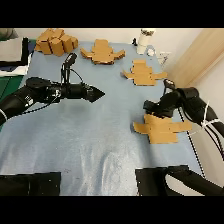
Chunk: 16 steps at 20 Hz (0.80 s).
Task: Fold the box.
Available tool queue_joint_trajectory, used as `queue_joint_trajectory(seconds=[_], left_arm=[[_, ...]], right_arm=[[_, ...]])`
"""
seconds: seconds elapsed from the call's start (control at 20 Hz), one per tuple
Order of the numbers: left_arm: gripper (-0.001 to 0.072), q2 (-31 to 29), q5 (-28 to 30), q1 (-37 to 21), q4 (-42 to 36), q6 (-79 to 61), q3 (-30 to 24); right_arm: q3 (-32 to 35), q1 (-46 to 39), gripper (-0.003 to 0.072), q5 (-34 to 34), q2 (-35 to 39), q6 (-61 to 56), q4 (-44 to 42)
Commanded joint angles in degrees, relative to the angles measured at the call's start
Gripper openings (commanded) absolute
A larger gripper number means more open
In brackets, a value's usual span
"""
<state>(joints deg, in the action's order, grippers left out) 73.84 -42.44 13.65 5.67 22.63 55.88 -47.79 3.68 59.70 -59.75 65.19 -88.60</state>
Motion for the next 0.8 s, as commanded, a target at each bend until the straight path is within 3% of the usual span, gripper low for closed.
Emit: queue_joint_trajectory(seconds=[0.0, 0.05, 0.1, 0.2, 0.35, 0.45, 0.75], left_arm=[[0.0660, 0.0, -3.3, 0.2, -1.4, 7.3, 0.0], [0.0660, 0.0, -4.6, 0.2, -1.4, 9.1, 0.0], [0.0660, 0.0, -6.0, 0.2, -1.4, 10.8, 0.0], [0.0660, 0.0, -8.1, 0.2, -1.5, 11.9, 0.0], [0.0660, 0.0, -10.2, 0.3, -2.2, 12.1, 0.0], [0.0660, 0.0, -11.8, 0.3, -2.1, 13.4, 0.0], [0.0660, 0.0, -11.9, 0.3, -2.1, 13.4, 0.0]], right_arm=[[-4.7, -6.5, 0.0350, 10.9, -0.2, 3.0, 13.1], [-6.0, -10.7, 0.0371, 12.2, -0.2, 4.7, 17.7], [-6.7, -15.7, 0.0446, 12.2, -0.3, 7.0, 19.0], [-7.0, -27.6, 0.0530, 11.6, -2.5, 12.5, 15.0], [-7.0, -42.9, 0.0531, 5.4, -8.7, 24.6, -9.2], [-7.9, -47.6, 0.0531, 5.3, -13.6, 29.9, -17.0], [-15.1, -49.1, 0.0532, 7.0, -21.2, 32.4, -11.0]])
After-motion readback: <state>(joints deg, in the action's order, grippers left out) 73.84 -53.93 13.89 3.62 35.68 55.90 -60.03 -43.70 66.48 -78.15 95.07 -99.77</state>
